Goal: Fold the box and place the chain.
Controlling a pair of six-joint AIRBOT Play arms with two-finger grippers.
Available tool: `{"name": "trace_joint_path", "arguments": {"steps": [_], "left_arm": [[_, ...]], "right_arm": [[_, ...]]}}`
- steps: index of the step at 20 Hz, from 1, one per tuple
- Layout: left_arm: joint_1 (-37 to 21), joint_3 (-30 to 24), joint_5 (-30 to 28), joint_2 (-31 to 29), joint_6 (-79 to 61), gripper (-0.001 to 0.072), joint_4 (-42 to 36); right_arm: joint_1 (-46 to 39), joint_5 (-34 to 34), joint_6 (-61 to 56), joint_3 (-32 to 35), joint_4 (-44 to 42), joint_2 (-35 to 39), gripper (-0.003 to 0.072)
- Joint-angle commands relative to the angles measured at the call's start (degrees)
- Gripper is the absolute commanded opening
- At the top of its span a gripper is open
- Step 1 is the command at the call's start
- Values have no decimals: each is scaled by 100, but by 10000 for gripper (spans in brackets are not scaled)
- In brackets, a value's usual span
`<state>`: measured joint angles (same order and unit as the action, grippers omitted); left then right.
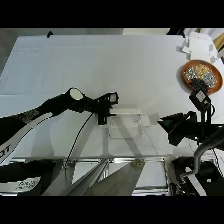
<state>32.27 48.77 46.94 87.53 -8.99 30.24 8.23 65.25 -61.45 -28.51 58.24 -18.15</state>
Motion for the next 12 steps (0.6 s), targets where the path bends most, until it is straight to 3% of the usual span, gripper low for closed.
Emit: {"name": "trace_joint_path", "arguments": {"steps": [1,8,9,11,12], "left_arm": [[2,4,-13,20,7,5,44],[2,4,2,17,7,11,42],[2,4,2,17,7,11,42],[2,4,2,17,7,11,42],[2,4,4,17,7,11,42]], "right_arm": [[2,-20,0,2,2,4,199],[4,-39,0,2,0,4,199],[4,-61,31,2,-9,-24,183],[4,26,623,15,-46,-142,42],[4,52,1071,52,-101,-254,35]]}}
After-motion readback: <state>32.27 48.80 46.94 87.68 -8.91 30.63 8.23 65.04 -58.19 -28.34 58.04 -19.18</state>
